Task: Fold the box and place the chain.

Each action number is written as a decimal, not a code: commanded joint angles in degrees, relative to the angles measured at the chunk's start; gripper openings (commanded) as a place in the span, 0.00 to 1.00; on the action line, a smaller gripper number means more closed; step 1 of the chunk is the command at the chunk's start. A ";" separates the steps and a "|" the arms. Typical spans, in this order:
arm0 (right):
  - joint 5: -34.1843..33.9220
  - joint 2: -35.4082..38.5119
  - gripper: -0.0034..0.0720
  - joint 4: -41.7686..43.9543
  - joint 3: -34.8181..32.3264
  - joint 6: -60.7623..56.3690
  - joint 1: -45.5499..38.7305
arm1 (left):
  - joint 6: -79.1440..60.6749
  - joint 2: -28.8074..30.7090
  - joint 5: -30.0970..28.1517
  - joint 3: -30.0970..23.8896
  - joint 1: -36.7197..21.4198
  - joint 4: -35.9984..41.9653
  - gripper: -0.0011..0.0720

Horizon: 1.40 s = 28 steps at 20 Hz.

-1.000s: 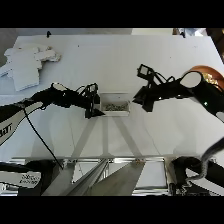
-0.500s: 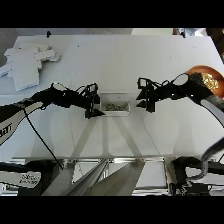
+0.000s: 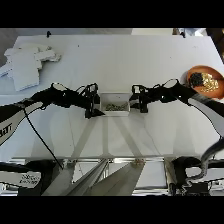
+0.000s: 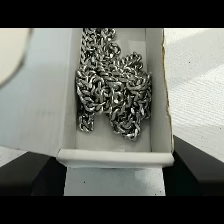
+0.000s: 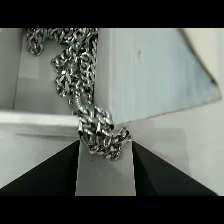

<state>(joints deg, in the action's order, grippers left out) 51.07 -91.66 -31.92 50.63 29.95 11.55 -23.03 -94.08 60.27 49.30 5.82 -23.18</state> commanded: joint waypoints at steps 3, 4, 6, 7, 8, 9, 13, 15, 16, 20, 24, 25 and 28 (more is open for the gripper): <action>-1.20 -0.55 0.25 1.92 0.00 2.05 0.94 | -0.02 0.00 -0.02 0.00 -0.02 0.00 0.50; -1.27 -0.55 0.13 1.29 0.00 2.03 0.94 | 0.00 0.00 -0.02 0.02 -0.02 0.00 0.50; -2.34 -0.35 0.06 -2.62 0.00 0.28 0.92 | 0.00 0.00 -0.02 0.00 -0.02 0.02 0.50; -2.47 -0.24 0.06 -3.58 0.02 -1.68 0.87 | 0.00 0.00 -0.02 0.02 -0.02 0.00 0.50; -2.10 0.04 0.06 -3.89 0.00 -3.67 0.74 | 0.00 0.00 -0.02 0.02 -0.02 0.00 0.50; -1.70 0.52 0.06 -3.89 0.02 -5.62 0.46 | 0.00 0.00 -0.02 0.00 -0.02 0.00 0.50; -0.50 5.14 0.06 -6.38 0.00 -11.28 -0.31 | 0.00 0.00 -0.02 0.00 -0.02 0.00 0.50; -0.28 7.98 0.06 -8.74 0.00 -16.81 -0.83 | 0.00 0.00 0.00 0.02 -0.02 0.00 0.50; 0.94 9.64 0.06 -8.98 0.02 -19.34 -0.94 | 0.00 0.00 0.00 0.02 -0.02 0.00 0.50; 12.52 15.63 0.06 -4.20 0.02 -21.38 -0.87 | 0.00 0.00 -0.02 0.02 -0.02 0.02 0.50; 15.41 17.00 0.06 -0.15 0.00 -23.67 2.45 | 0.00 0.00 -0.02 0.02 -0.02 0.00 0.50; 13.22 16.98 0.06 -0.98 0.00 -25.77 3.98 | 0.00 0.00 -0.02 0.02 -0.02 0.02 0.50; 3.54 16.98 0.25 -1.86 0.02 -32.28 7.28 | -0.02 0.00 -0.02 0.02 -0.02 0.00 0.50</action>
